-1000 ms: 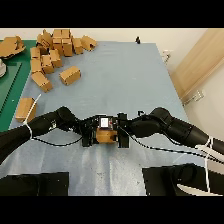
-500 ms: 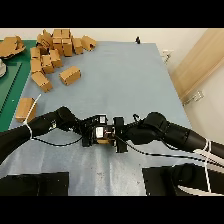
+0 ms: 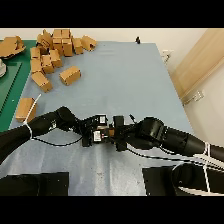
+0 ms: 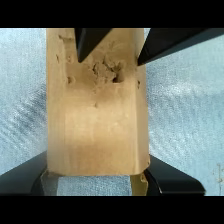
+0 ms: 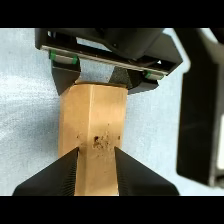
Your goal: Fold the box.
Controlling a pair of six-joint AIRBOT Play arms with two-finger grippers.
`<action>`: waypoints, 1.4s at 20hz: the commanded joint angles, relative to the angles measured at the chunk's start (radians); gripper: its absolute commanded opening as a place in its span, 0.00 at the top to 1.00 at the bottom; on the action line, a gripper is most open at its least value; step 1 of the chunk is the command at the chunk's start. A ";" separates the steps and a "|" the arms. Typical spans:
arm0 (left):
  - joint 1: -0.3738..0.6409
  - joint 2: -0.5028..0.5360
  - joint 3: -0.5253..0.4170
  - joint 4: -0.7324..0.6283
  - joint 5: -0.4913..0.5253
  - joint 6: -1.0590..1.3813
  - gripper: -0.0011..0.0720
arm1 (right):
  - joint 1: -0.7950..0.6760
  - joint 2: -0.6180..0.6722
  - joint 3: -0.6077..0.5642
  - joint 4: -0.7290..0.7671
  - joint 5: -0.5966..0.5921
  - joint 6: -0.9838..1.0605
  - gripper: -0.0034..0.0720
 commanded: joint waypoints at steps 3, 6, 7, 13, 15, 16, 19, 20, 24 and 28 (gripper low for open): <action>0.000 0.001 0.000 0.000 0.000 0.001 0.69 | 0.049 -0.001 0.001 -0.035 -0.015 0.036 0.50; 0.000 0.001 0.000 0.000 0.000 0.001 0.69 | 0.062 -0.001 0.000 -0.031 -0.022 0.044 0.50; 0.000 0.001 0.000 0.000 0.000 0.001 0.69 | 0.061 -0.001 0.000 -0.033 -0.024 0.044 0.50; 0.000 0.000 0.000 0.000 0.000 0.001 0.69 | 0.061 0.000 0.001 -0.016 -0.052 0.044 0.49; 0.000 0.000 0.000 0.000 0.000 0.001 0.69 | 0.061 0.000 0.001 -0.016 -0.059 0.044 0.49; 0.000 0.000 0.000 0.000 0.000 0.001 0.69 | 0.061 0.000 0.001 -0.016 -0.059 0.046 0.49; 0.000 0.001 0.000 0.000 0.000 0.001 0.69 | 0.061 0.000 0.001 -0.013 -0.063 0.094 0.49; 0.000 0.001 0.000 0.000 0.000 0.001 0.69 | 0.061 0.001 0.001 -0.013 -0.066 0.096 0.49; 0.000 0.001 0.000 0.000 0.000 0.001 0.69 | 0.063 0.002 0.000 -0.084 -0.068 0.220 0.49; 0.000 0.000 0.000 0.000 0.001 0.001 0.69 | 0.148 0.012 -0.024 -0.450 -0.028 0.501 0.49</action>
